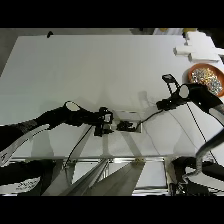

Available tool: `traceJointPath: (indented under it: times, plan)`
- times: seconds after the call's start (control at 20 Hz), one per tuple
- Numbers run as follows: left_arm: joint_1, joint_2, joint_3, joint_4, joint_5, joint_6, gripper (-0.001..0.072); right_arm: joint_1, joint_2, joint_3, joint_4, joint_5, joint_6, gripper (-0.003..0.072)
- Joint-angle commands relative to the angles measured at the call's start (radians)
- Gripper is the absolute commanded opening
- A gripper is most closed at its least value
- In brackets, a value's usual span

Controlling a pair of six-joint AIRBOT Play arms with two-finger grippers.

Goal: Fold the box and place the chain.

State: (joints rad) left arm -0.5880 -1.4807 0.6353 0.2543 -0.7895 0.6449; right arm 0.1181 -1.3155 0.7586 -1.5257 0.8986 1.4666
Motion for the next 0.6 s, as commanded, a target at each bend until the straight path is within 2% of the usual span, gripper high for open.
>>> traceJointPath:
  times: [0.0,0.3,0.55]
  plan:
    - [0.001,0.000,0.000,0.000,0.000,0.000,0.0134,0.000,0.068,0.001,0.004,0.039,-0.001,0.0011]
    - [0.000,0.000,0.000,0.000,0.000,0.000,0.0134,0.000,0.358,0.001,0.005,0.100,-0.001,0.0011]
    - [0.001,0.000,0.000,0.000,0.000,0.000,0.0134,0.023,0.531,0.001,0.104,0.201,-0.014,0.0010]
